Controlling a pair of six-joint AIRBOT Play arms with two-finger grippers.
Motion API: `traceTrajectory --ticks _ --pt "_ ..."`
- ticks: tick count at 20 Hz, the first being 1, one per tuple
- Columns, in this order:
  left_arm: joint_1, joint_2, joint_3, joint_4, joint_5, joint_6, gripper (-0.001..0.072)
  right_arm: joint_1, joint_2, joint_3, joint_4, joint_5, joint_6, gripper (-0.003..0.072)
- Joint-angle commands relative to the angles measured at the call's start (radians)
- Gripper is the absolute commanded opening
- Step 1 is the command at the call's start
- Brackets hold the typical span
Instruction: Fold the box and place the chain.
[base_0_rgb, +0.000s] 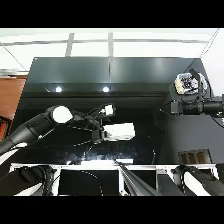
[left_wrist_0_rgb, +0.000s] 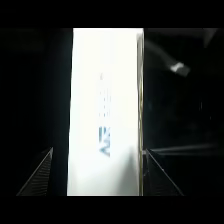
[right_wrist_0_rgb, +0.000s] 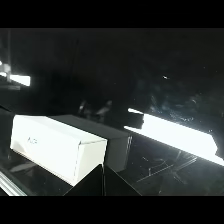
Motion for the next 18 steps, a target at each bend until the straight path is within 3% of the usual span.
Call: traceTrajectory --ticks 1,7,18 --pt "-0.059 -0.087 0.075 -0.037 0.047 -0.036 0.071 -0.003 0.002 0.001 -0.003 -0.005 0.0 0.0013" --pt "-0.103 -0.237 0.142 -0.077 0.065 -0.063 0.071 -0.003 0.002 0.001 -0.003 -0.006 -0.001 0.0013" --pt "-0.103 -0.242 0.143 -0.08 0.027 -0.061 0.0709 -0.003 0.002 0.001 -0.003 -0.007 -0.02 0.0014"
